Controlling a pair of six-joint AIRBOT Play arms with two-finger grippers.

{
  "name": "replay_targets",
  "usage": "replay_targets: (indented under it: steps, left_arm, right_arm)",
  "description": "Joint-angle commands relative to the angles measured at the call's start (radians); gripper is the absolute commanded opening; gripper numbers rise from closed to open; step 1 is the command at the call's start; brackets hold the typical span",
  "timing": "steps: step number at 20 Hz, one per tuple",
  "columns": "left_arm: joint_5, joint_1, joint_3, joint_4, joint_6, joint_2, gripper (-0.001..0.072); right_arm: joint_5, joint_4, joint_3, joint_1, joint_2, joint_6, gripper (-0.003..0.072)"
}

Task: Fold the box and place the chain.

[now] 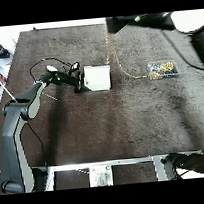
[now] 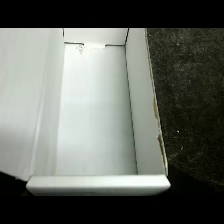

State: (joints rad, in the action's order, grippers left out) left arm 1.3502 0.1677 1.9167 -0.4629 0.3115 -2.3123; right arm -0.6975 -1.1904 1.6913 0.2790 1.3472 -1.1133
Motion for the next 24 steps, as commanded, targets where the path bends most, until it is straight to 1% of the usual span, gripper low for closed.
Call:
replay_targets:
  steps: [1,5,9,11,13,16,18,19,20,21,24]
  left_arm:
    - [0.0,0.0,0.0,0.0,0.0,0.0,0.0278]
    - [0.0,0.0,0.0,0.0,0.0,0.0,0.0278]
    - [0.0,0.0,0.0,0.0,0.0,0.0,0.0278]
    - [0.0,0.0,0.0,0.0,0.0,0.0,0.0278]
    - [0.0,0.0,0.0,0.0,0.0,0.0,0.0278]
    - [0.0,0.0,0.0,0.0,0.0,0.0,0.0278]
    - [0.0,0.0,0.0,0.0,0.0,0.0,0.0278]
    - [0.0,0.0,0.0,0.0,0.0,0.0,0.0278]
    - [0.0,0.0,0.0,0.0,0.0,0.0,0.0279]
    - [0.0,0.0,0.0,0.0,0.0,0.0,0.0278]
    - [0.0,0.0,0.0,0.0,0.0,0.0,0.0278]
  right_arm:
    - [-0.056,0.005,0.0,0.023,0.098,-0.008,-0.0016]
    - [-0.115,0.046,-0.005,0.023,0.194,-0.008,-0.0016]
    - [-0.11,0.031,-0.051,0.018,0.266,-0.008,-0.0015]
    - [-0.106,0.027,-0.075,0.005,0.278,-0.008,-0.0013]
    - [-0.115,0.027,-0.084,-0.019,0.277,-0.008,0.0245]
    - [-0.188,0.028,-0.084,-0.08,0.256,-0.024,0.0247]
    - [-0.294,0.028,-0.102,-0.147,0.214,-0.032,0.0247]
    - [-0.319,0.028,-0.14,-0.184,0.177,-0.032,0.0247]
    - [-0.313,0.028,-0.202,-0.23,0.124,-0.047,0.0247]
    - [-0.288,0.027,-0.275,-0.28,0.066,-0.068,0.0247]
    - [-0.161,0.028,-0.547,-0.437,-0.105,-0.152,0.0247]
